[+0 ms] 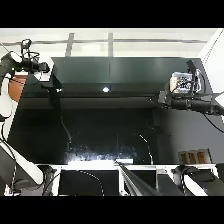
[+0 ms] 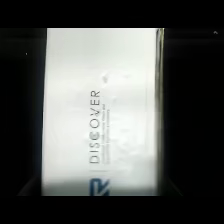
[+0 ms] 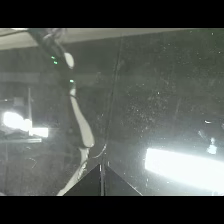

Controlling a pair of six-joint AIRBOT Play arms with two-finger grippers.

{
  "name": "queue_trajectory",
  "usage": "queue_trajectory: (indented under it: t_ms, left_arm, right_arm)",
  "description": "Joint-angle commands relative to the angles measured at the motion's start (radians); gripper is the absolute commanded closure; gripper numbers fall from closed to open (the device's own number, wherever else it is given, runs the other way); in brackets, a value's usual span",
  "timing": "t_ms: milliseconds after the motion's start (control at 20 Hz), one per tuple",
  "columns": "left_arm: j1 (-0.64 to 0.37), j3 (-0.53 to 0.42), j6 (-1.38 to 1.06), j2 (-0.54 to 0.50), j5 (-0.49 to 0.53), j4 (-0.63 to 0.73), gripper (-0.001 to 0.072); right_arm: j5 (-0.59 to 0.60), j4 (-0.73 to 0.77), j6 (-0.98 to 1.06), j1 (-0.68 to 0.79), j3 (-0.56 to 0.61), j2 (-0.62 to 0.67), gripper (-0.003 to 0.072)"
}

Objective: Fold the box and place the chain.

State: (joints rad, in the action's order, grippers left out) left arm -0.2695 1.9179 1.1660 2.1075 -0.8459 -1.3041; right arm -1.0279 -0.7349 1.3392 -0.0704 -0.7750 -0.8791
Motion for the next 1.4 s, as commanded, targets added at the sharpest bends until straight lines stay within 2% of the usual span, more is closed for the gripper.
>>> queue_trajectory:
  t_ms: [0,150,300,450,500,600,650,750,800,900,1050,1150,1250,1350]
  left_arm:
    - [0.003,0.059,0.02,0.012,-0.052,-0.002,-0.0001]
    - [0.004,0.16,0.021,-0.004,-0.163,-0.002,-0.0004]
    - [0.003,0.168,0.021,-0.093,-0.209,-0.002,-0.0005]
    - [0.004,0.168,0.026,-0.206,-0.312,0.0,0.0006]
    - [0.005,0.168,0.052,-0.245,-0.365,0.0,0.008]
    - [0.004,0.167,0.099,-0.317,-0.516,0.012,0.0626]
    - [0.005,0.157,0.102,-0.352,-0.6,0.033,0.068]
    - [0.014,0.076,0.118,-0.444,-0.709,0.089,0.0681]
    - [0.024,0.009,0.142,-0.502,-0.716,0.098,0.0681]
    - [0.063,-0.199,0.147,-0.674,-0.623,0.106,0.0682]
    - [0.151,-0.662,0.135,-1.029,-0.311,0.108,0.0681]
    - [0.208,-0.992,0.135,-1.261,-0.132,0.108,0.0681]
    - [0.246,-1.263,0.136,-1.453,-0.04,0.108,0.068]
    - [0.248,-1.425,0.153,-1.592,-0.031,0.099,0.068]
  right_arm:
    - [-0.001,-0.002,0.004,0.0,-0.001,0.001,0.0646]
    - [-0.004,0.0,0.004,0.0,-0.001,0.001,0.0646]
    - [-0.004,0.0,-0.01,0.0,-0.001,0.001,0.0646]
    - [-0.004,-0.002,-0.039,0.0,-0.004,0.002,0.0646]
    - [-0.005,-0.008,-0.056,0.001,-0.01,0.002,0.0646]
    - [-0.019,-0.065,-0.057,0.001,-0.045,0.003,0.0646]
    - [-0.035,-0.11,-0.056,0.001,-0.07,0.01,0.0646]
    - [-0.066,-0.22,-0.039,0.001,-0.114,0.048,0.0646]
    - [-0.075,-0.284,-0.006,0.001,-0.127,0.079,0.0646]
    - [-0.076,-0.443,0.088,0.001,-0.129,0.161,0.0646]
    - [-0.062,-0.654,0.208,0.0,-0.081,0.29,0.0646]
    - [-0.001,-0.688,0.256,0.0,0.044,0.366,0.0646]
    - [0.106,-0.688,0.297,0.0,0.198,0.402,0.0646]
    - [0.199,-0.689,0.296,0.0,0.294,0.401,0.0646]
